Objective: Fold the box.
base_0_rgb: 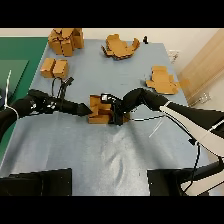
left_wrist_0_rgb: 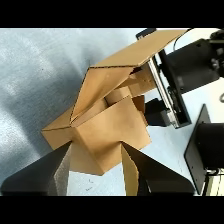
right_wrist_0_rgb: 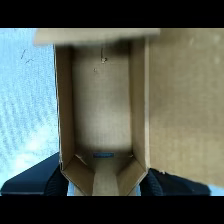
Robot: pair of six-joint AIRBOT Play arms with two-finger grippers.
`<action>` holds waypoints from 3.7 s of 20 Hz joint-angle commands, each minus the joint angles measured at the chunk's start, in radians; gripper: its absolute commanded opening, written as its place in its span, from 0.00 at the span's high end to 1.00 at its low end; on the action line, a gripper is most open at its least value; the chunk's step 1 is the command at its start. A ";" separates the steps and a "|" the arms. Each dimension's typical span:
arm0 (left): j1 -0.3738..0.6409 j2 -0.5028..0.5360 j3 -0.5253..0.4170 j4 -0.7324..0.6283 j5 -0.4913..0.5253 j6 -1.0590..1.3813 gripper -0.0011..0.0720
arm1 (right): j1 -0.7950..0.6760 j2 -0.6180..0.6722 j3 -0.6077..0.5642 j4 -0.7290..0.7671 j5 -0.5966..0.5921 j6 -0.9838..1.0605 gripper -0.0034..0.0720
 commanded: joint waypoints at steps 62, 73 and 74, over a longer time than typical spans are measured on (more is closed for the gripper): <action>-0.578 -0.245 0.451 1.363 -0.167 -1.659 0.96 | 0.001 0.000 0.001 0.005 0.010 0.000 0.77; -0.556 -0.154 0.467 1.232 -0.044 -1.481 0.32 | 0.001 0.000 0.001 0.003 0.010 0.000 0.77; -0.541 -0.141 0.465 1.205 -0.034 -1.450 0.32 | 0.001 0.000 0.001 0.003 0.010 0.000 0.77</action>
